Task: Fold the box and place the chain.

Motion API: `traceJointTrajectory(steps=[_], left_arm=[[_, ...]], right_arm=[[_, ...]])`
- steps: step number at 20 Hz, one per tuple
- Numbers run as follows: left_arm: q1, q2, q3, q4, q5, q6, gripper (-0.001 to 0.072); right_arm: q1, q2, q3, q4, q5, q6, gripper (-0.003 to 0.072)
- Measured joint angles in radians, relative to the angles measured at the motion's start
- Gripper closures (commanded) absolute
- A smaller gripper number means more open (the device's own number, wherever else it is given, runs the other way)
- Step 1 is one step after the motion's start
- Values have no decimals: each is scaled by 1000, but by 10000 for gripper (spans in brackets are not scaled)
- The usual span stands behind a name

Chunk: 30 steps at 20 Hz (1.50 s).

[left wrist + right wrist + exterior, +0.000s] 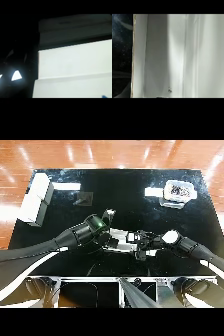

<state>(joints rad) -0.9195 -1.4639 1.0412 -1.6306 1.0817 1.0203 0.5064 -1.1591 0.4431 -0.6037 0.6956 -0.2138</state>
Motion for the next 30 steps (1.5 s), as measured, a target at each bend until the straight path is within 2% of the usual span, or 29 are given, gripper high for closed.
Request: traceJointTrajectory(steps=[3, 4, 5, 6, 12, 14, 30], left_arm=[[2, 0, 1, 10, -8, -23, 453], [2, 0, 4, 14, -8, -29, 399], [2, 0, 7, 14, -10, -34, 290], [2, 0, 12, 14, -19, -45, 238], [7, 0, 27, 62, 3, -78, 241], [9, 0, 28, 78, 10, -82, 308], [11, -24, 29, 108, 34, -86, 308]], right_arm=[[0, 0, 0, 3, -2, -1, 149], [0, 0, 0, 3, -2, -2, 149], [0, 0, 0, 5, -2, -2, 149], [0, 0, 0, 9, -1, -2, 149], [0, 0, 0, 3, 6, -5, 149], [0, 0, 0, 3, 5, -4, 149], [0, 0, 0, 2, 4, -3, 149]])
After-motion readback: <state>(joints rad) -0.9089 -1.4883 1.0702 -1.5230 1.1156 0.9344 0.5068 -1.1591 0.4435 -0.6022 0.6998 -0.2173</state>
